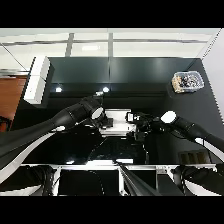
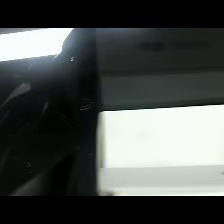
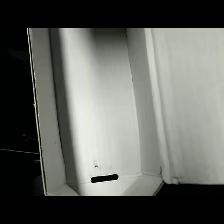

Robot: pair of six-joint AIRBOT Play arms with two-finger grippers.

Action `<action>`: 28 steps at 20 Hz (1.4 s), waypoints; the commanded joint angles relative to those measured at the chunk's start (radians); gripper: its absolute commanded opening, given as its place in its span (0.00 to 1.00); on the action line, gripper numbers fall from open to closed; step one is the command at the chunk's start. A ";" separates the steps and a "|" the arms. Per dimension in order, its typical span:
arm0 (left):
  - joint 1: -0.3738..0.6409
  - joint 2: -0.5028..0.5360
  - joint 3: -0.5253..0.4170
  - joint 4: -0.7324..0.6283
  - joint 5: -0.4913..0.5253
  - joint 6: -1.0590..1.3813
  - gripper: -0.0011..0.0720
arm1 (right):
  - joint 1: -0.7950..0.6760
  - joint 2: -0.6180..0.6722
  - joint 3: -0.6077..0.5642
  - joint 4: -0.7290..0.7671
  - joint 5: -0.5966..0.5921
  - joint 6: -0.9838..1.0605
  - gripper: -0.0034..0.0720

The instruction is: Fold the box and place the chain.

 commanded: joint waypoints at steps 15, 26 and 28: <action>-0.019 -0.010 0.001 0.012 -0.002 -0.068 0.20 | 0.001 0.000 0.001 -0.001 0.001 0.000 0.30; -0.018 -0.010 0.001 0.010 -0.019 -0.027 0.05 | 0.000 0.116 0.001 -0.200 0.052 0.251 0.91; -0.018 -0.010 0.001 0.011 -0.018 -0.027 0.05 | 0.000 0.151 0.001 -0.233 0.074 0.278 0.91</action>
